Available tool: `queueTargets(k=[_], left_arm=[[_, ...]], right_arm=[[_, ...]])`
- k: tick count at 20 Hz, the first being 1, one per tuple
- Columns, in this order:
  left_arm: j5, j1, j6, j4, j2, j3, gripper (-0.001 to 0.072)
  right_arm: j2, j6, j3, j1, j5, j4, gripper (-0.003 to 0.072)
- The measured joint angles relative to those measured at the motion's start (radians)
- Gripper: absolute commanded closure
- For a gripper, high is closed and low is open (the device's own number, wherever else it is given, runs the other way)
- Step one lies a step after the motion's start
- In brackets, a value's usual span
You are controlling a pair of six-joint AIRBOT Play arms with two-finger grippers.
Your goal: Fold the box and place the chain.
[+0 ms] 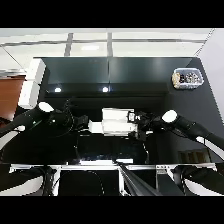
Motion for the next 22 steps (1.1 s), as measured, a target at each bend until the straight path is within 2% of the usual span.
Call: queueTargets(k=[13, 14, 16, 17, 22], left_arm=[[-0.025, -0.024, 0.158, -0.132, -0.005, 0.015, 0.0677], [-0.025, -0.024, 0.164, -0.141, -0.005, 0.015, 0.0598], [-0.026, -0.025, 0.172, -0.152, -0.005, 0.015, 0.0168], [-0.026, -0.025, 0.174, -0.156, -0.005, 0.015, 0.01], [-0.044, -0.025, 0.196, -0.164, -0.005, 0.015, 0.01]], right_arm=[[0.0, 0.0, 0.0, 0.0, 0.0, 0.0, 0.0684], [0.0, 0.0, 0.0, 0.0, 0.0, 0.0, 0.0683], [0.0, 0.0, 0.0, 0.0, 0.0, 0.0, 0.0684], [0.0, 0.0, 0.0, 0.0, 0.0, 0.0, 0.0684], [0.0, 0.0, 0.0, 0.0, 0.0, 0.0, 0.0684]])
